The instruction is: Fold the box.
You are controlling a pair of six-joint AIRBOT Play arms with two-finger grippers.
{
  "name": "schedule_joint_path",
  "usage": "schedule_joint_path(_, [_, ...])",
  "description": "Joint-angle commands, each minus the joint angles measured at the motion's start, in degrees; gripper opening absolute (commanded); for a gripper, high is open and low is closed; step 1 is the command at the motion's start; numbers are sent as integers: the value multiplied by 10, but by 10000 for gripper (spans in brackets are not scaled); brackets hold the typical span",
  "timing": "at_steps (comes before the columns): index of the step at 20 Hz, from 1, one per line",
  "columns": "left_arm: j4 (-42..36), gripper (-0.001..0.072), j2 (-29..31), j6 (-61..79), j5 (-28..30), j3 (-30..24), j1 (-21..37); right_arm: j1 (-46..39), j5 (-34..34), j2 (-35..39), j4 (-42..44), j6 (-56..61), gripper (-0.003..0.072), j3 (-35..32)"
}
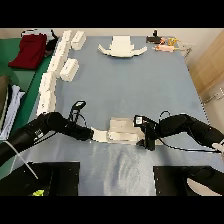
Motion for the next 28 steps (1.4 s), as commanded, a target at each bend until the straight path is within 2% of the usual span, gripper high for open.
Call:
schedule_joint_path(1, [-151,15,-37,141,15,1,0,0,0,0,0,0,507,1])
schedule_joint_path(5, [-170,17,-38,166,9,28,0,0,0,0,0,0,507,1])
schedule_joint_path(10, [-171,18,-38,166,10,33,0,0,0,0,0,0,507,1])
schedule_joint_path(11, [-172,67,-38,166,10,33,0,0,0,0,0,0,507,1])
schedule_joint_path(12, [-175,363,-38,165,10,33,0,0,0,0,0,0,506,1])
schedule_joint_path(13, [-180,469,-38,165,9,33,0,0,0,0,0,0,507,1])
schedule_joint_path(18, [-186,471,-38,164,4,34,0,0,0,0,0,0,507,1])
schedule_joint_path(25, [-243,471,-40,166,21,33,-3,0,0,0,0,0,507,1])
schedule_joint_path(28, [-266,471,-40,187,18,33,-21,0,0,0,0,0,507,1])
